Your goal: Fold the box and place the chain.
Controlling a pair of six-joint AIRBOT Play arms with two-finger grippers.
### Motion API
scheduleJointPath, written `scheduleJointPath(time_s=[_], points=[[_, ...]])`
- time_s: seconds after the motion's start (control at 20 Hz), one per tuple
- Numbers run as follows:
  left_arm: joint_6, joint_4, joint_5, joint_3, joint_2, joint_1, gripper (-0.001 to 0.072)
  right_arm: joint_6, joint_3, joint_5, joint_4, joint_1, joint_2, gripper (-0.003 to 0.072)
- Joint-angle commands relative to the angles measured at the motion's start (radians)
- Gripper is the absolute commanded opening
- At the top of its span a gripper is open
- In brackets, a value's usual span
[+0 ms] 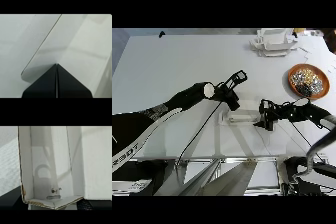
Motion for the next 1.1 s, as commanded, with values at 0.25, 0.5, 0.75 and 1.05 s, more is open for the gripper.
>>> scheduleJointPath(time_s=[0.25, 0.5, 0.75, 1.05], points=[[-0.004, 0.115, -0.315, 0.001, 0.248, 0.064, 0.001, 0.0, 0.0, 0.0, 0.0, 0.0, 0.001, 0.0396], [-0.003, 0.222, -0.568, 0.0, 0.284, 0.064, 0.0009, 0.0, 0.0, 0.0, 0.0, 0.0, 0.001, 0.0396], [0.083, 0.206, -0.564, 0.0, 0.231, 0.054, 0.001, 0.0, 0.0, 0.0, 0.0, 0.0, 0.001, 0.0396], [0.245, 0.202, -0.495, 0.0, 0.15, 0.028, 0.001, 0.0, 0.0, 0.0, 0.0, 0.0, 0.001, 0.0396]])
